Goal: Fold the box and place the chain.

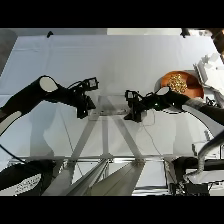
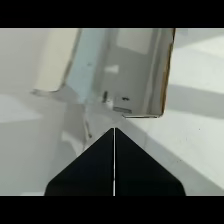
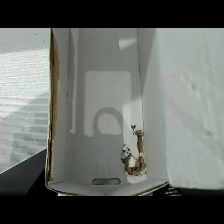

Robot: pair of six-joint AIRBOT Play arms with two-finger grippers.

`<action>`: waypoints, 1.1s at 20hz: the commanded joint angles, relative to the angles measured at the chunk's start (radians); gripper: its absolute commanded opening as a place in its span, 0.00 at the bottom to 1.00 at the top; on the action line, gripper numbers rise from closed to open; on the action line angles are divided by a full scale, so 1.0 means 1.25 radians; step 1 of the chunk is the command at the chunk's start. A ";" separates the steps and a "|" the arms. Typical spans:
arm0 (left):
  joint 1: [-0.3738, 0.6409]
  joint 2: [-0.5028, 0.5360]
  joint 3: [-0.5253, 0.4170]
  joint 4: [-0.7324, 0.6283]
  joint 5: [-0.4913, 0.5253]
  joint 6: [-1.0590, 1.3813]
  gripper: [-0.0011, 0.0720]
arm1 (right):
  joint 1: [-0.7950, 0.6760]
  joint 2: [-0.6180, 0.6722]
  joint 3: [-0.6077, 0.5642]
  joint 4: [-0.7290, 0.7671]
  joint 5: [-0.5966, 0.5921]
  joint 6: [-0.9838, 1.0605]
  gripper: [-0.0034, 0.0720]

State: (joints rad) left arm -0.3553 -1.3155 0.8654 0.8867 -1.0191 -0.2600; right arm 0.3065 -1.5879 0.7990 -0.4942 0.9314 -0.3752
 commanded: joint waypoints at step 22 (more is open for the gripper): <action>0.066 -0.016 -0.001 -0.045 -0.016 0.122 0.17 | 0.000 0.000 0.000 0.000 0.000 0.000 0.65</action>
State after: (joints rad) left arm -0.3092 -1.3479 0.8650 1.0534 -1.0332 -0.2764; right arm 0.3065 -1.5879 0.7990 -0.4938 0.9314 -0.3752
